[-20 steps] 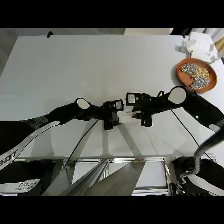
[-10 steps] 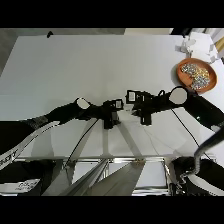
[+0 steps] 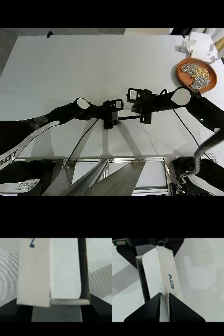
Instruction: Fold the box and place the chain.
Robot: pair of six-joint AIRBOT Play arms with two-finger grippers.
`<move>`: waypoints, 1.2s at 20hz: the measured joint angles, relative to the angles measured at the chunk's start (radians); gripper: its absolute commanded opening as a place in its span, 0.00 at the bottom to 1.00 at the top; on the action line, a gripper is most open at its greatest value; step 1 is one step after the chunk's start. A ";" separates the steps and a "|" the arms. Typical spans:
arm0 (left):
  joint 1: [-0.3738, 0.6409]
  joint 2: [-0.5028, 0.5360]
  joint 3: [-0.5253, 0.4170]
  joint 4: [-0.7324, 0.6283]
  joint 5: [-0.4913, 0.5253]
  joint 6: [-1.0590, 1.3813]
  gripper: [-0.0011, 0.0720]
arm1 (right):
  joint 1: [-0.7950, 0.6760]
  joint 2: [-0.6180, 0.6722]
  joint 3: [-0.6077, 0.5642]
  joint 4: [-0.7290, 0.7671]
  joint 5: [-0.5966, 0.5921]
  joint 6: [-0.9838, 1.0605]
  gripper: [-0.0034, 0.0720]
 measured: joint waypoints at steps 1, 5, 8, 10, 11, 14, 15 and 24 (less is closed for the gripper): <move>0.000 0.000 0.000 0.000 0.000 0.000 0.36 | 0.000 0.000 -0.007 0.000 -0.003 0.000 0.18; 0.000 0.000 0.000 0.000 -0.001 -0.001 0.36 | 0.000 0.000 -0.032 0.004 -0.027 0.000 0.18; 0.000 0.000 0.000 0.000 -0.001 -0.001 0.36 | 0.000 0.000 -0.043 0.008 -0.040 0.000 0.18; 0.000 0.000 0.000 0.000 0.000 -0.001 0.36 | 0.000 0.000 -0.055 0.011 -0.042 -0.001 0.18; 0.000 0.000 0.000 0.000 0.000 0.000 0.36 | 0.001 0.000 -0.062 0.012 -0.040 -0.002 0.18; 0.000 0.000 0.000 0.003 0.000 0.003 0.36 | 0.000 0.000 -0.074 0.011 -0.016 -0.002 0.18; 0.000 0.000 0.000 0.003 -0.002 0.003 0.36 | 0.000 0.000 -0.076 0.010 -0.005 -0.002 0.21; 0.000 0.000 0.000 0.003 -0.006 0.002 0.36 | 0.000 0.024 -0.082 0.056 0.038 0.000 0.44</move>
